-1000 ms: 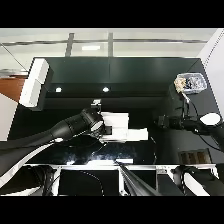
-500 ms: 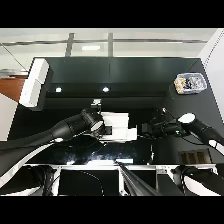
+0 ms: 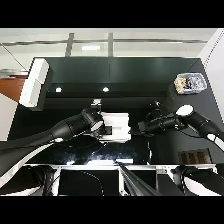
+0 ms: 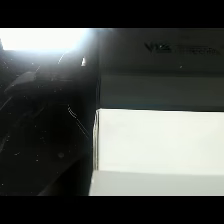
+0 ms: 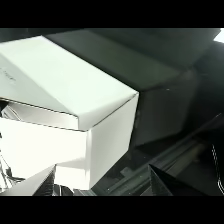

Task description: Fold the box and place the chain.

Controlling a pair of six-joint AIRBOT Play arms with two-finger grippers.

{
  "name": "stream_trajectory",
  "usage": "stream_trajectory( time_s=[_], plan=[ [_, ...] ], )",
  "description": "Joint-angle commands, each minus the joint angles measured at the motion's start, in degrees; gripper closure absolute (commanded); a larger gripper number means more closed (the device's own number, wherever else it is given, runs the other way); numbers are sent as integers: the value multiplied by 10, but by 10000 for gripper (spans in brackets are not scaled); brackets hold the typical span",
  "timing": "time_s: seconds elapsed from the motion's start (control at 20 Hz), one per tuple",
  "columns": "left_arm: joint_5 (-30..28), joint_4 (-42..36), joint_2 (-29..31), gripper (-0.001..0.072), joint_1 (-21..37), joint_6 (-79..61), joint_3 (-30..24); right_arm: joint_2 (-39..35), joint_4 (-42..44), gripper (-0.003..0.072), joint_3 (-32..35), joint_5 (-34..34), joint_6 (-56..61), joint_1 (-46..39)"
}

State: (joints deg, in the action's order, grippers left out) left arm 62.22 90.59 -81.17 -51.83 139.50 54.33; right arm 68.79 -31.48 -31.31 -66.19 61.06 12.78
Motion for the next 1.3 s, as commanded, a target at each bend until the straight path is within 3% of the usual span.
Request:
stream_trajectory(
  time_s=[0.0,0.1,0.15,0.4,0.5,0.55,0.85,0.95,1.0,1.05,1.15,1.25],
  plan=[
    [0,0,0,680,0,0,0,0,-1,24,-6,31,23,30],
    [0,0,0,680,0,0,0,0,-9,99,-20,67,49,68],
    [0,0,0,680,0,0,0,0,-31,99,-33,90,82,92],
    [0,0,0,680,0,0,0,2,-276,110,-110,162,382,219],
    [0,0,0,680,0,0,0,10,-357,208,-143,152,464,265],
    [0,1,0,680,0,0,0,15,-381,214,-156,143,495,281],
    [-2,2,0,680,0,0,0,35,-453,223,-167,103,587,330],
    [-1,2,0,680,0,0,0,43,-458,336,-167,103,590,330],
    [-1,2,0,680,0,0,0,49,-457,337,-167,103,592,330],
    [-1,2,0,680,0,0,0,55,-456,395,-167,103,592,330],
    [-1,2,0,680,0,0,0,64,-456,452,-167,103,595,330],
    [-2,2,0,680,0,0,0,71,-457,452,-170,103,603,330]
  ],
)
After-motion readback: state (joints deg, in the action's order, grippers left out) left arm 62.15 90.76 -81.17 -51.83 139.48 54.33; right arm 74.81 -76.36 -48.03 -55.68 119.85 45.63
